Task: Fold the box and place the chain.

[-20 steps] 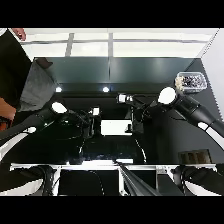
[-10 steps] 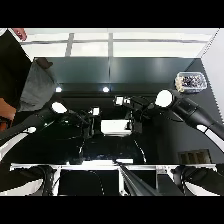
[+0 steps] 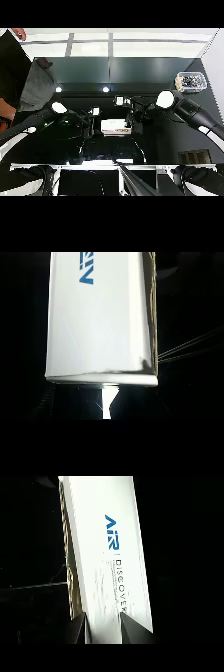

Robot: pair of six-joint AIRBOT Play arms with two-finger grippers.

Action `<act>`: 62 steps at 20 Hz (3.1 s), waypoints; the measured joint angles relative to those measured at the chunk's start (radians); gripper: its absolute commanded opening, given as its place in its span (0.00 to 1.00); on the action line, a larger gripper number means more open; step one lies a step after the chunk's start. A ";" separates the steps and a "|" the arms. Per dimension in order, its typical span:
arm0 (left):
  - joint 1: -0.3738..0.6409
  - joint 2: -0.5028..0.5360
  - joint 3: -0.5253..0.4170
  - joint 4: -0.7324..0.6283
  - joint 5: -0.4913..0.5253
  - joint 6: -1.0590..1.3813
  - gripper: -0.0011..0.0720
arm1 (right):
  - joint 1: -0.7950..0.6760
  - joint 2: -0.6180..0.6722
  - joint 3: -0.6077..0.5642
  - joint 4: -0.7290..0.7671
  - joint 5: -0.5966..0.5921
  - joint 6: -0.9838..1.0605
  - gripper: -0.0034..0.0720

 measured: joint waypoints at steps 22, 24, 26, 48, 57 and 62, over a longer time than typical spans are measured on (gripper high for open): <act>0.000 0.000 0.000 0.000 0.000 0.002 0.62 | 0.020 -0.001 -0.011 -0.002 -0.006 0.014 0.48; 0.000 0.000 0.000 0.000 0.000 0.001 0.62 | 0.020 -0.001 -0.011 -0.002 -0.005 0.018 0.62; 0.000 0.000 0.000 0.000 0.000 0.001 0.62 | 0.020 -0.001 -0.011 -0.002 -0.003 0.021 0.63; 0.000 0.000 0.000 0.000 0.000 0.000 0.62 | 0.019 0.001 -0.047 0.037 -0.031 0.068 0.75; 0.000 0.000 0.000 0.000 0.000 0.000 0.62 | -0.094 0.158 -0.076 0.067 0.049 0.409 0.07; 0.000 0.000 0.000 0.000 0.000 0.000 0.62 | -0.138 0.169 -0.261 0.582 -0.112 0.407 0.07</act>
